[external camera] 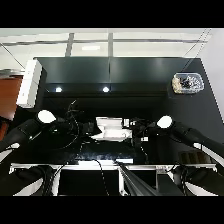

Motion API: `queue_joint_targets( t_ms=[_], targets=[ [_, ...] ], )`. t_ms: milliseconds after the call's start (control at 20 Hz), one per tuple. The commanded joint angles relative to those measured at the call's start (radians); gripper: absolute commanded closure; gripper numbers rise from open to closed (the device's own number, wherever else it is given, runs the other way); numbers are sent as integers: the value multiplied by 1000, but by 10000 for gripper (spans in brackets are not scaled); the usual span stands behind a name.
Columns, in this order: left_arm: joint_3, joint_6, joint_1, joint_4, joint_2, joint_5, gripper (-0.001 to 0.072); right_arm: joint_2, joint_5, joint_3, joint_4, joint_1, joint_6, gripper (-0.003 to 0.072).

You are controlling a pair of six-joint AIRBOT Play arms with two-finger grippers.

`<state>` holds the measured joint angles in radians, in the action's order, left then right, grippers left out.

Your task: Fold the box and place the chain.

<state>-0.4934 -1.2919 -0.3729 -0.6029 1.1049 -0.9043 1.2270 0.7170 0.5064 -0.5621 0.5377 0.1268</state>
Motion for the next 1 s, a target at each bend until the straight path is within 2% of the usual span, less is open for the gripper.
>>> queue_joint_targets(
  t_ms=[0,250,450,550,600,950],
  targets=[
    [-1,-22,-3,12,-1,6,11,0,0,0,0,0,0,227],
    [-20,-60,-42,-4,-1,13,22,0,0,0,0,0,0,227],
    [-100,-269,-114,-191,-1,2,23,0,0,0,0,0,0,227],
    [-134,-332,-140,-240,-1,-16,56,0,0,0,0,0,0,226],
    [-147,-340,-146,-245,-1,-28,101,0,0,0,0,0,0,227],
    [-159,-393,-152,-262,0,-49,101,0,0,0,0,0,0,227]
  ],
)
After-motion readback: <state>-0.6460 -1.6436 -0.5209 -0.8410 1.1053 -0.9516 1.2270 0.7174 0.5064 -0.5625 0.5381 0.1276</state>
